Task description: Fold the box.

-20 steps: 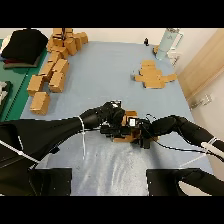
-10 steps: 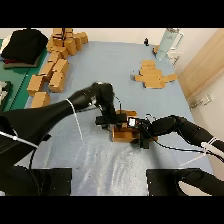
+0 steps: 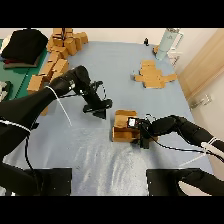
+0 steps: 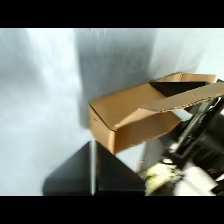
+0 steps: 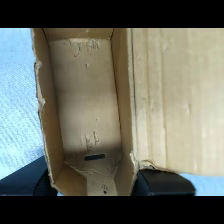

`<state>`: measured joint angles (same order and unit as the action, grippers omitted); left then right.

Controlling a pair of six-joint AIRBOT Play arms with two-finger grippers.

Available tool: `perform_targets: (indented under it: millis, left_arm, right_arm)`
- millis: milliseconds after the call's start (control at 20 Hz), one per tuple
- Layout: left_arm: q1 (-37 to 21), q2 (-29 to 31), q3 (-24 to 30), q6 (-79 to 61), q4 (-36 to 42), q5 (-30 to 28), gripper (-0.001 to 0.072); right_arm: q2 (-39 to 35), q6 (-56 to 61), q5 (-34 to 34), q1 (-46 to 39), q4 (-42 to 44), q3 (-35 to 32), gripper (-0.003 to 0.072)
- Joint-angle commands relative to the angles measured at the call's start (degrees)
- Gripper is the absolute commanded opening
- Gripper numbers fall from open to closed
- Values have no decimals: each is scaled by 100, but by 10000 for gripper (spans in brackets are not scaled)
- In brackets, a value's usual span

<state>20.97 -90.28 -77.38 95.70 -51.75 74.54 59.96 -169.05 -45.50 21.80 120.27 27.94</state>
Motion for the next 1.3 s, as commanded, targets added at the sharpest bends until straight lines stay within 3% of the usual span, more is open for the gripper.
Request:
perform_targets:
  millis: [0,150,250,450,550,600,650,700,750,850,1250]
  left_arm:
    - [-271,2,-2,-2061,-76,-374,13]
    - [-55,131,164,-3722,-28,-352,12]
    - [168,546,809,-4824,175,-654,12]
    - [437,1405,2455,-6531,476,-2343,11]
    - [273,1611,3145,-8172,1266,-3156,13]
    - [221,1622,3366,-9143,1770,-3215,16]
    - [208,1622,3550,-10024,2240,-3189,215]
    - [216,1622,3700,-10730,2671,-3195,641]
    - [219,1622,3840,-11350,3091,-3191,688]
    - [254,1620,3998,-12152,3473,-3215,689]
    - [697,1561,4026,-12177,3545,-3788,689]
  right_arm:
    - [-4,-2,-2,-2,-4,2,505]
    - [-4,-2,-2,-2,-4,2,505]
    - [-4,-2,-2,-2,-4,2,505]
    - [-4,-2,-2,-2,-4,2,505]
    - [-4,-2,-2,-2,-4,2,504]
    - [-4,-2,-2,-2,-4,2,505]
    - [-4,-2,-2,-2,-4,2,505]
    - [-4,-2,-2,-2,-4,2,505]
    - [-4,-2,-2,-2,-4,2,505]
    - [-4,-2,-2,-2,-4,2,505]
    - [-4,-2,-2,-2,-4,2,505]
